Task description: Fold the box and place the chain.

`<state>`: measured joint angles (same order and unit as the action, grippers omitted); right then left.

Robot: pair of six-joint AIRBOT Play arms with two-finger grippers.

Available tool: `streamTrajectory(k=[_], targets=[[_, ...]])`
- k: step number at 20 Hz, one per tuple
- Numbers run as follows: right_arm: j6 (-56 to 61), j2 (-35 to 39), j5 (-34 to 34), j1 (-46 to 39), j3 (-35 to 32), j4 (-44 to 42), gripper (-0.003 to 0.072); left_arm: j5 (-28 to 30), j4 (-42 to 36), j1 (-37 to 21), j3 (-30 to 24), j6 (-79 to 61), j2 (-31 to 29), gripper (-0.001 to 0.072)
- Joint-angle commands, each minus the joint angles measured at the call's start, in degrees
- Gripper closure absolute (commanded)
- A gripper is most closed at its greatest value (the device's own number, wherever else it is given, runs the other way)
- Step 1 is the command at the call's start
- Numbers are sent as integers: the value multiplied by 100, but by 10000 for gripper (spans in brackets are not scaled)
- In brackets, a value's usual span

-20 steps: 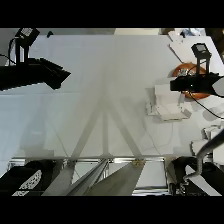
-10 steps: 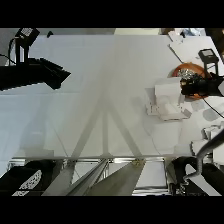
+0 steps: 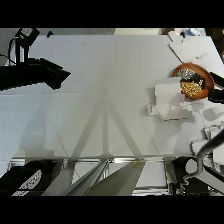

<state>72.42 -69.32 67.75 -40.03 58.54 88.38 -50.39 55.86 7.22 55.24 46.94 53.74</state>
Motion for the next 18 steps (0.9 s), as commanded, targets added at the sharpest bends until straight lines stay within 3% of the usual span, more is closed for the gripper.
streamTrajectory(k=[1, 6, 12, 18], targets=[[-763, -935, 793, -258, 643, -376, 344, 2, 0, 0, 0, -2, 0, 310], [-1150, -1628, 306, -260, 796, -603, 344, 0, 2, 0, 0, -2, 0, 310], [-1296, -2050, 299, -260, 796, -520, 345, 0, 2, 0, 0, -2, 0, 310], [-1665, -2111, 859, -260, 826, -907, 346, 0, 2, 0, 0, -2, 0, 310]])
